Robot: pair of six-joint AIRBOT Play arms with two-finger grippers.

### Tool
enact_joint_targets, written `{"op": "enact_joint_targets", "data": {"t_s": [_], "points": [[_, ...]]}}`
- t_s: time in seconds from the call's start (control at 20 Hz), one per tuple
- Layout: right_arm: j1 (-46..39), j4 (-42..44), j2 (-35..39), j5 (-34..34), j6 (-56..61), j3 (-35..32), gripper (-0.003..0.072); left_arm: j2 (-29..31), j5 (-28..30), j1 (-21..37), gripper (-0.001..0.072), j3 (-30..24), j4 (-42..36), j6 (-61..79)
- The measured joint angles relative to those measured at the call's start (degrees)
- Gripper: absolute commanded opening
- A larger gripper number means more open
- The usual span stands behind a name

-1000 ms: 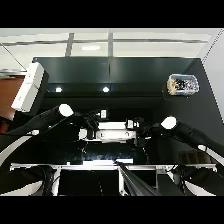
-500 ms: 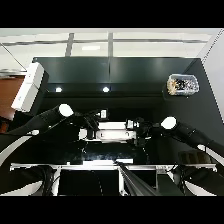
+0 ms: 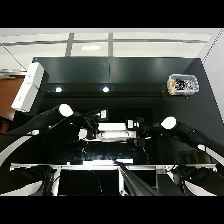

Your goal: Fold the box and place the chain.

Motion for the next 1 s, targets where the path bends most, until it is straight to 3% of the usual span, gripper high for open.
{"op": "enact_joint_targets", "data": {"t_s": [0.15,0.2,0.5,0.55,0.6,0.65,0.7,0.85,1.0], "points": [[0.0,0.0,0.0,0.0,0.0,0.0,0.0434,1.1,0.1,0.0,0.0598,0.0,0.0,0.0],[0.0,0.0,0.0,0.0,0.0,0.0,0.0434,1.7,0.1,0.2,0.0703,0.0,0.0,-0.3],[0.0,0.0,0.0,0.0,0.0,0.0,0.0434,9.7,-1.2,3.6,0.0705,0.0,5.1,-11.6],[0.0,0.0,0.0,0.0,0.0,0.0,0.0434,11.6,-2.5,4.6,0.0661,0.0,6.6,-14.6],[0.0,0.0,0.0,0.0,0.0,0.0,0.0434,13.4,-4.1,5.5,0.0485,0.0,8.0,-17.8],[0.0,0.0,0.0,0.0,0.0,0.0,0.0434,15.2,-6.3,6.5,0.0230,0.0,9.2,-21.7],[0.0,0.0,0.0,0.0,0.0,0.0,0.0434,16.6,-8.5,7.2,0.0030,0.0,10.0,-25.9],[0.0,0.0,0.0,0.0,0.0,0.0,0.0434,19.2,-18.3,8.2,0.0026,-0.9,9.8,-35.8],[0.0,0.0,0.0,0.0,0.0,0.0,0.0434,20.2,-19.0,5.7,0.0027,-4.1,3.7,-40.1]]}}
